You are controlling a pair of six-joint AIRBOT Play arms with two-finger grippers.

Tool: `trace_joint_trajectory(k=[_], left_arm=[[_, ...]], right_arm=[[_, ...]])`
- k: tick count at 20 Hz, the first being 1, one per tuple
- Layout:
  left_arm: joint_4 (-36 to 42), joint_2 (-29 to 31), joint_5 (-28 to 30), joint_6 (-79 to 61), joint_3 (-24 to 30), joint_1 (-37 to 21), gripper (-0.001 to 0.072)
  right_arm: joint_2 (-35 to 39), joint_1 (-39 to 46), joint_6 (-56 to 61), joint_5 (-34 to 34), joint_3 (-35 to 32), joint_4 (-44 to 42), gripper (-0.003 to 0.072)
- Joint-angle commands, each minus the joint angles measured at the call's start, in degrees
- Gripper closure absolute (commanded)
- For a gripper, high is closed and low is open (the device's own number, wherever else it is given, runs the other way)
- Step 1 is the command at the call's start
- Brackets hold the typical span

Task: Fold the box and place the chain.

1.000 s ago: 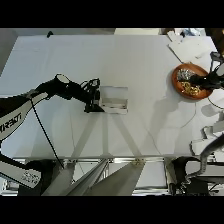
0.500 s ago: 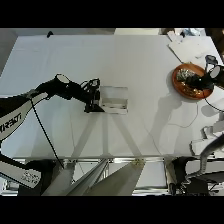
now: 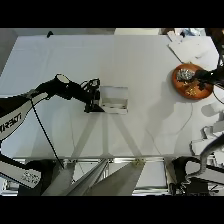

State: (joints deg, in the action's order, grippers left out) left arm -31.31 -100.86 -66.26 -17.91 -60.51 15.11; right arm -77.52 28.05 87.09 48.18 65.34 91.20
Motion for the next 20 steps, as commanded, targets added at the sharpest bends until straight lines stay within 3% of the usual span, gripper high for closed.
trace_joint_trajectory(k=[1,8,20], left_arm=[[0.0,-0.02,0.02,-0.02,0.0,0.0,0.0313],[0.0,-0.02,0.02,-0.02,0.0,0.0,0.0313],[0.0,-0.02,0.02,-0.02,0.0,0.0,0.0313]], right_arm=[[5.64,-1.81,-2.38,5.66,0.0,0.02,0.0677],[7.93,-14.67,-2.56,19.63,0.0,0.02,0.0677],[7.91,-41.29,-1.64,20.63,0.0,-0.9,0.0677]])
